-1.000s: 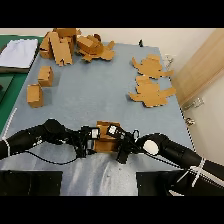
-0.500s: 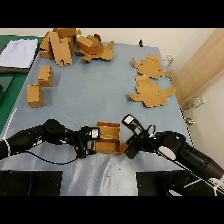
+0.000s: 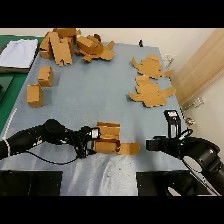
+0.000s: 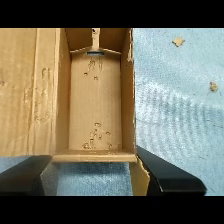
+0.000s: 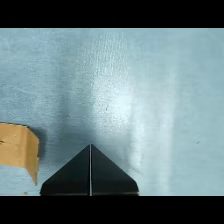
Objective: Fold the box.
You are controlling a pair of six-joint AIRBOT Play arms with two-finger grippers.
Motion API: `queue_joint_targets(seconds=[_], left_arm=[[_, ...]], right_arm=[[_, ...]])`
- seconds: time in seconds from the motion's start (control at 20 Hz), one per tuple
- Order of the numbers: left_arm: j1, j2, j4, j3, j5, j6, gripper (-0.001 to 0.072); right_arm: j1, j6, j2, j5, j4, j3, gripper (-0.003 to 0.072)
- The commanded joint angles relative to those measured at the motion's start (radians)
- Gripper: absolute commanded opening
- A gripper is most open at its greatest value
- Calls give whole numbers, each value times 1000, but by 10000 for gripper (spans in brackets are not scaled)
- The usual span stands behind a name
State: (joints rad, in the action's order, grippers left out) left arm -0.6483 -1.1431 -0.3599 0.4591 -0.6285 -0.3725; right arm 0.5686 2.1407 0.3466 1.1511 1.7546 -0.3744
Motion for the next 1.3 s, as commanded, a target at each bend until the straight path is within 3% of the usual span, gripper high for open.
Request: queue_joint_targets(seconds=[0.0, 0.4, 0.55, 0.95, 1.25], left_arm=[[0, 0, 0, 1, 1, 0, 523], [0, 0, 0, 1, -1, 0, 523], [0, 0, 0, 1, -1, 0, 523], [0, 0, 0, 1, 0, 0, 523], [0, 0, 0, 1, 0, 0, 523]], right_arm=[[-14, 105, 35, -35, -85, 18, 5], [-14, 97, 382, -256, -234, 18, 5], [-11, -3, 470, -336, -392, 18, 5], [12, -127, 481, -367, -634, 16, 4], [13, -142, 388, -367, -657, -9, 5]])
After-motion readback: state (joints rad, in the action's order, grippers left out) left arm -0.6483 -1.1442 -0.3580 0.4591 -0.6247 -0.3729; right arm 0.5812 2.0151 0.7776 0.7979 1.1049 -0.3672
